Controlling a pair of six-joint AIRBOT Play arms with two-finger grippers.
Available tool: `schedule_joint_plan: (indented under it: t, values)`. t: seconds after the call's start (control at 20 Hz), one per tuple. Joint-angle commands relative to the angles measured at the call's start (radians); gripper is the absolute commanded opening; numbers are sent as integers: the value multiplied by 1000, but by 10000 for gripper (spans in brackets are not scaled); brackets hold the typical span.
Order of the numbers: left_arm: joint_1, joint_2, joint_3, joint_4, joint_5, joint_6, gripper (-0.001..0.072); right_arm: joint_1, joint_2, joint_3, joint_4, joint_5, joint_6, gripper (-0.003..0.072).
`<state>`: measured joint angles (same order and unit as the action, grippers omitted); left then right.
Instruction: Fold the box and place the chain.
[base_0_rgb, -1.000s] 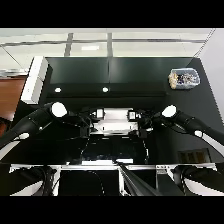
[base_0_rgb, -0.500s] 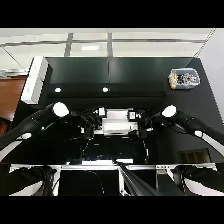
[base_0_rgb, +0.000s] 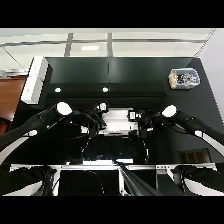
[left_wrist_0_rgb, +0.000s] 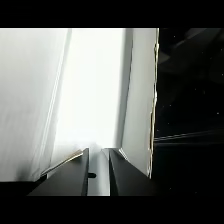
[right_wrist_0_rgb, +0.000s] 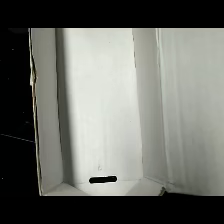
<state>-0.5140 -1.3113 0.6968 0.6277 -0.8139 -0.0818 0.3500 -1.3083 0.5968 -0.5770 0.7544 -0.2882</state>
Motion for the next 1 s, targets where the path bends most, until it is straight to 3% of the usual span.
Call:
schedule_joint_plan:
  t: [0.0,0.05,0.15,0.2,0.25,0.3,0.35,0.4,0.45,0.5,0.6,0.65,0.7,0.95]
  values:
    - [-15,-17,1,-18,3,0,157,1,0,-1,0,0,0,238]
    - [-19,-17,1,-15,6,0,147,1,0,-1,0,0,0,238]
    - [-19,-17,1,-14,11,0,44,1,0,-1,0,0,0,238]
    - [-19,-17,1,-15,12,0,49,1,0,-1,0,0,0,238]
    - [-19,-17,1,-16,13,0,149,1,0,-1,0,0,0,238]
    - [-19,-17,1,-16,15,0,297,1,0,-1,0,0,0,238]
    - [-19,-17,1,-15,14,0,231,1,0,-1,0,0,0,238]
    - [-19,-17,1,-11,14,0,31,1,0,-1,0,0,0,238]
    - [-19,-17,1,-12,14,0,92,1,0,-1,0,0,0,238]
    - [-19,-17,1,-12,14,0,208,1,0,-1,0,0,0,238]
    - [-8,-4,4,8,11,-2,135,1,0,-1,0,0,0,238]
    - [3,12,8,31,7,-13,47,1,0,-1,0,0,0,238]
    - [20,35,13,61,-5,-39,27,1,0,-1,0,0,0,238]
    - [173,198,12,225,-102,-254,26,1,0,-1,0,0,0,238]
